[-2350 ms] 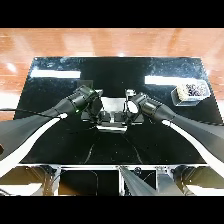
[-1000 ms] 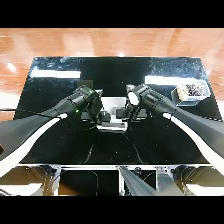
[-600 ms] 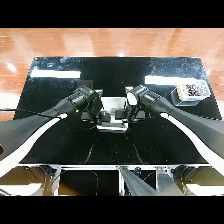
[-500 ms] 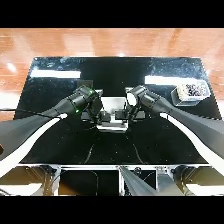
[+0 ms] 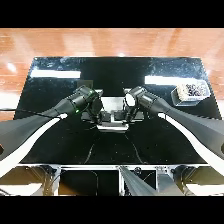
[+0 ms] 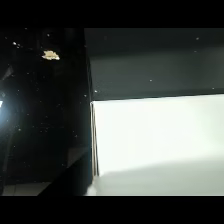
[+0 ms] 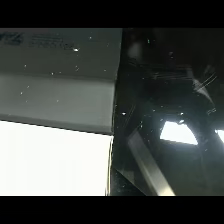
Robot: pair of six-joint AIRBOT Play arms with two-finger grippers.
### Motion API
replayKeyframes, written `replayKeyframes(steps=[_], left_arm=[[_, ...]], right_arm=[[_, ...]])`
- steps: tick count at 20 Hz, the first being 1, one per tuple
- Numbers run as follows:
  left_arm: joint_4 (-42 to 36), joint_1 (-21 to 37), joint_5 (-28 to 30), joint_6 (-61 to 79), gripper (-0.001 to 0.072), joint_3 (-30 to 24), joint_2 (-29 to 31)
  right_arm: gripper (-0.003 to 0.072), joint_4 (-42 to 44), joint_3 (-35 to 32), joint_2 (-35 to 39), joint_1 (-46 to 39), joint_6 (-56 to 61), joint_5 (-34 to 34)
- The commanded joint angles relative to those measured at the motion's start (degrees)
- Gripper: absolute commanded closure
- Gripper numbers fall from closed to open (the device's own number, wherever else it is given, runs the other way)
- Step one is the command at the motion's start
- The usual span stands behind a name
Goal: Fold the box and place the chain.
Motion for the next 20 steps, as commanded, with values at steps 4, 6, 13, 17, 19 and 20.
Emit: replayKeyframes(steps=[4,6,13,17,19,20], left_arm=[[-0.39,-0.04,0.26,0.13,0.0688,0.02,0.02],[-0.57,-0.04,0.31,0.15,0.0688,0.2,0.02],[-0.7,-0.02,0.28,0.15,0.0688,0.61,0.09],[-0.72,-0.02,0.26,0.15,0.0688,0.61,0.11],[-1.03,-0.04,0.24,0.15,0.0688,0.61,0.13],[-1.55,-0.04,0.31,0.2,0.0688,0.61,0.13]], right_arm=[[0.0658,1.05,0.0,0.11,0.07,-2.14,-0.24],[0.0657,1.11,0.0,0.26,-0.11,-2.12,-0.13],[0.0304,-1.07,0.0,4.63,-0.11,-6.03,0.24],[0.0304,-5.29,-0.02,14.78,-0.11,-11.5,4.68],[0.0304,-10.97,-0.39,20.17,-0.39,-12.2,8.55],[0.0304,-14.67,-1.49,22.75,-1.4,-12.17,9.33]])
